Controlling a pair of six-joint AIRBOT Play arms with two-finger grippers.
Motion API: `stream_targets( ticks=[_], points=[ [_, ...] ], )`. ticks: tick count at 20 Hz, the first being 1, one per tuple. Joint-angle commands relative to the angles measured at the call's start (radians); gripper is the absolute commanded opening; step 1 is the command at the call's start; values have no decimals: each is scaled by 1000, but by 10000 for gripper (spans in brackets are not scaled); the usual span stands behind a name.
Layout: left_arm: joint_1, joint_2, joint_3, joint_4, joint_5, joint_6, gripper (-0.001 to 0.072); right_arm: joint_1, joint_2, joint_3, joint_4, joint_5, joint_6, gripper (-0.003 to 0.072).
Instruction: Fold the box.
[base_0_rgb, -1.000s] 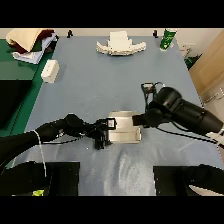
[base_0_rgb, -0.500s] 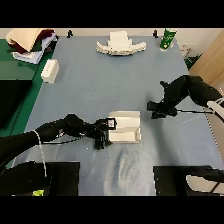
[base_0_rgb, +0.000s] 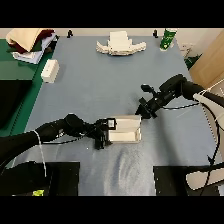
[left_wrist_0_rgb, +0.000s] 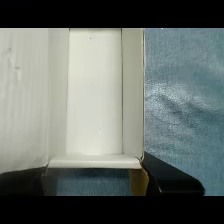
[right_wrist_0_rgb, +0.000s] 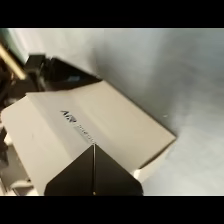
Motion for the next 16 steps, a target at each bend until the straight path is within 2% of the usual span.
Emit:
stream_targets(
  ticks=[1,3,6,8,11,12,16],
  points=[
    [0,0,1,0,0,0,508,55,-9,12,29,-108,-100,1],
    [0,0,1,0,0,0,508,88,7,11,-20,-89,-117,1],
    [0,0,1,0,0,0,508,161,78,-15,-100,23,-177,1],
    [0,0,1,0,0,0,508,229,166,-71,-121,180,-248,1],
    [0,0,1,0,0,0,509,338,321,-186,-193,528,-280,1],
    [0,0,1,0,0,0,509,373,362,-219,-206,610,-282,1],
    [0,0,1,0,0,0,508,517,485,-325,-277,795,-306,1]
  ],
)
